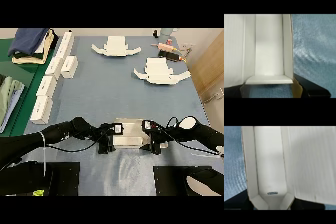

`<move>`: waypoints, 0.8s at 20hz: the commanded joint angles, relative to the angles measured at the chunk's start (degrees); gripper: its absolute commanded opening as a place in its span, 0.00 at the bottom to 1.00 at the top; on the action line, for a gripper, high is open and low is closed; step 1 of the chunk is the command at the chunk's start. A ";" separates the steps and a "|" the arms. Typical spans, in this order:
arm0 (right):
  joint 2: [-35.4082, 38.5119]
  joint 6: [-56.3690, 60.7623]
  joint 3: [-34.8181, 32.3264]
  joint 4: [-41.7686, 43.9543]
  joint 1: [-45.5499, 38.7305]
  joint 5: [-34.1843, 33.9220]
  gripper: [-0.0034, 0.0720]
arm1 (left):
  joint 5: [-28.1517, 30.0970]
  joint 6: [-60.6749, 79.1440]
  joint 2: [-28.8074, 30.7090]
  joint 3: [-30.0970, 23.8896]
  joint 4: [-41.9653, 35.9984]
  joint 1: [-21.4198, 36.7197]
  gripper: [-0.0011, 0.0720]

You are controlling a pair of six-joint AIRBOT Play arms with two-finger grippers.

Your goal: Fold the box.

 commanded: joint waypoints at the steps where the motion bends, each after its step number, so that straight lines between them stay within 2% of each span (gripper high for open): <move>1: -0.04 0.02 0.04 0.02 -0.02 0.00 0.73 | 0.39 0.79 0.07 0.00 -0.24 0.04 0.96; 9: -0.04 0.02 0.04 0.02 -0.02 0.00 0.73 | 1.11 0.81 0.07 0.11 -4.26 0.02 0.96; 10: -0.04 0.02 0.04 0.02 -0.02 0.00 0.73 | 1.11 0.81 0.07 0.11 -4.26 0.02 0.92; 11: -0.04 0.02 0.04 0.02 -0.02 0.00 0.73 | 1.03 0.85 0.04 0.11 -4.24 0.00 0.70; 12: -0.04 0.02 0.04 0.02 -0.02 0.00 0.73 | 0.92 1.03 0.04 0.11 -4.24 -0.09 0.57; 16: -0.04 0.02 0.04 0.02 -0.02 0.00 0.73 | 0.44 1.11 0.04 0.11 -4.24 -0.09 0.57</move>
